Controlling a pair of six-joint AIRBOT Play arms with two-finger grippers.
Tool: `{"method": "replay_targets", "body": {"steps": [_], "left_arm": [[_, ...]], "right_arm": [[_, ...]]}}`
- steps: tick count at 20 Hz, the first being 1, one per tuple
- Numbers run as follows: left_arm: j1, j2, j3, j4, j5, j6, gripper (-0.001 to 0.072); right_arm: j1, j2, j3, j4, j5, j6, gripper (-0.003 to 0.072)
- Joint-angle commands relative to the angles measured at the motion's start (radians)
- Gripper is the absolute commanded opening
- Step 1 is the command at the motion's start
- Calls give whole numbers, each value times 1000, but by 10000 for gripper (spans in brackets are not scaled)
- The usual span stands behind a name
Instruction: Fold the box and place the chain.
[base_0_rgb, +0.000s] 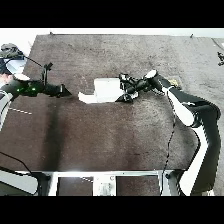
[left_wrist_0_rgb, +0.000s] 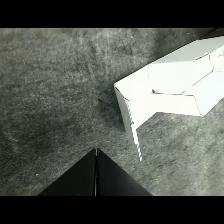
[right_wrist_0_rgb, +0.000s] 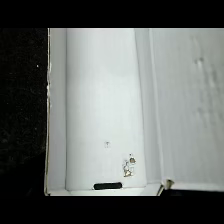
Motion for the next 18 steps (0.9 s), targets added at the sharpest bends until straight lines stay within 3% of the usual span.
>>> {"method": "replay_targets", "body": {"steps": [1, 9, 18], "left_arm": [[1, -23, -5, -43, 2, -2, 12], [-117, -94, -5, -141, 121, 10, 11], [-160, -151, -5, -216, 86, -10, 12]], "right_arm": [[0, 0, 0, 0, 0, 0, 435], [0, 0, 0, 0, 0, 0, 435], [0, 0, 0, 0, 0, 0, 435]]}}
